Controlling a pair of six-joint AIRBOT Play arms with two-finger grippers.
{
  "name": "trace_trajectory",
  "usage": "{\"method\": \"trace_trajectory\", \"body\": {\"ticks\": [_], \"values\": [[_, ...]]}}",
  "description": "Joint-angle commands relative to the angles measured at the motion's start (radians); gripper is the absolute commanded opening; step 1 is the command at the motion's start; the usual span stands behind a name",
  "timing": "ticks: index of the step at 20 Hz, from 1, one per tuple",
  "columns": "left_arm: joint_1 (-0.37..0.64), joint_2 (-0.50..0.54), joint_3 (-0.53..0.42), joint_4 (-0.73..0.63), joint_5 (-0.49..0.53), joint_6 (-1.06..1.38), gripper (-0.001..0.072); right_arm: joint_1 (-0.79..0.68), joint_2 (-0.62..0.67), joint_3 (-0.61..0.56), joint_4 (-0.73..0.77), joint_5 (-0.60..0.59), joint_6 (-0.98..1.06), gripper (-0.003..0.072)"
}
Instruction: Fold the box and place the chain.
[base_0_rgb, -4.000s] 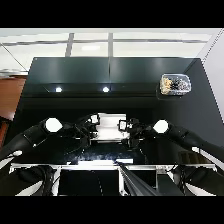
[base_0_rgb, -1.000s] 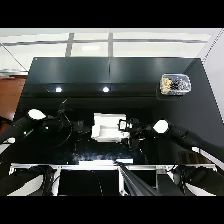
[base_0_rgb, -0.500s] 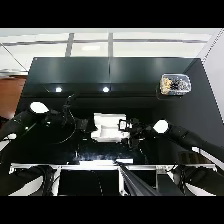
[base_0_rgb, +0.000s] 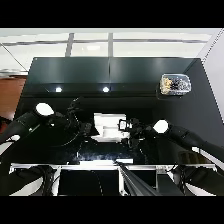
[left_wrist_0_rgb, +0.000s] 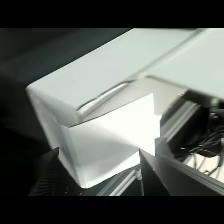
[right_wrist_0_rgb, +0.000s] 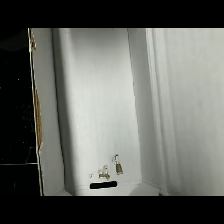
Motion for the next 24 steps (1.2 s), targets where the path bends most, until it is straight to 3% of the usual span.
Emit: {"method": "trace_trajectory", "body": {"ticks": [1,5,13,19,24], "values": [[-0.05,0.001,0.001,0.093,0.044,-0.116,0.0559,0.0,-0.001,0.0,0.0,0.0,0.0,0.047],[-0.104,0.001,0.001,0.09,0.137,-0.147,0.0559,0.0,-0.001,0.0,0.0,0.0,0.0,0.047],[-0.119,0.001,0.009,0.111,0.159,-0.256,0.0532,0.0,-0.001,0.0,0.0,0.0,0.0,0.0469],[-0.299,0.0,0.108,0.484,0.174,-0.613,0.05,0.0,-0.001,0.0,0.0,0.0,0.0,0.047],[-0.393,-0.001,0.154,0.55,0.169,-0.718,0.05,0.0,-0.001,0.0,0.0,0.0,0.0,0.047]]}}
